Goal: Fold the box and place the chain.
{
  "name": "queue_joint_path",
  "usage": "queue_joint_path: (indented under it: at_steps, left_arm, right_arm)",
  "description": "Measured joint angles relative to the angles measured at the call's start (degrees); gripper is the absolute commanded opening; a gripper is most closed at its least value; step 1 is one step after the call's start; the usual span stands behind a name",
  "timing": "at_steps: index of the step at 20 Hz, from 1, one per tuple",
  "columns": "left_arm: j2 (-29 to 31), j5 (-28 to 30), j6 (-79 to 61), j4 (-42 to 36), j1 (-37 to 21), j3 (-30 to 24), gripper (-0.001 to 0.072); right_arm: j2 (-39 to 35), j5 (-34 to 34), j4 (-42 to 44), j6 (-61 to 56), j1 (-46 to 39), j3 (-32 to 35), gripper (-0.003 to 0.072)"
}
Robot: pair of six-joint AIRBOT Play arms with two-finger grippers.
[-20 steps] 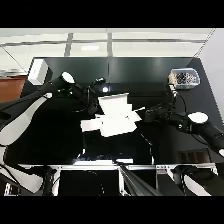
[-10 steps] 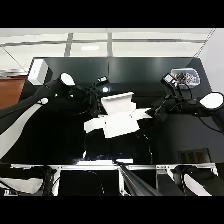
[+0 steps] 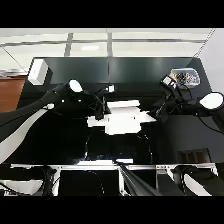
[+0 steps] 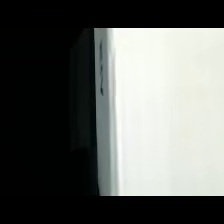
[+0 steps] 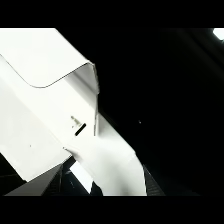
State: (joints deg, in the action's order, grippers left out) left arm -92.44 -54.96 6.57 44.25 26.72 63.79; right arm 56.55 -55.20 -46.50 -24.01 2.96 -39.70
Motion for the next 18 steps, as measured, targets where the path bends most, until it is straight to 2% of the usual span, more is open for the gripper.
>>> queue_joint_path:
  at_steps: [3,5,11,18]
  left_arm:
    - [-1.42,0.68,-1.64,0.31,0.37,-0.04,0.0023]
    - [-2.14,0.74,-2.10,0.31,0.48,-0.04,0.0023]
    - [-2.82,0.50,-2.60,1.05,0.59,-0.02,0.0023]
    - [-2.95,0.46,-2.71,1.99,0.59,-0.02,0.0023]
  right_arm:
    - [0.04,0.20,-0.07,2.69,0.74,2.69,0.0582]
    - [0.04,0.24,-0.04,4.39,1.97,4.61,0.0718]
    - [0.11,3.78,-1.73,13.14,9.01,8.87,0.0715]
    - [0.39,8.09,-5.38,20.74,13.66,9.88,0.0709]
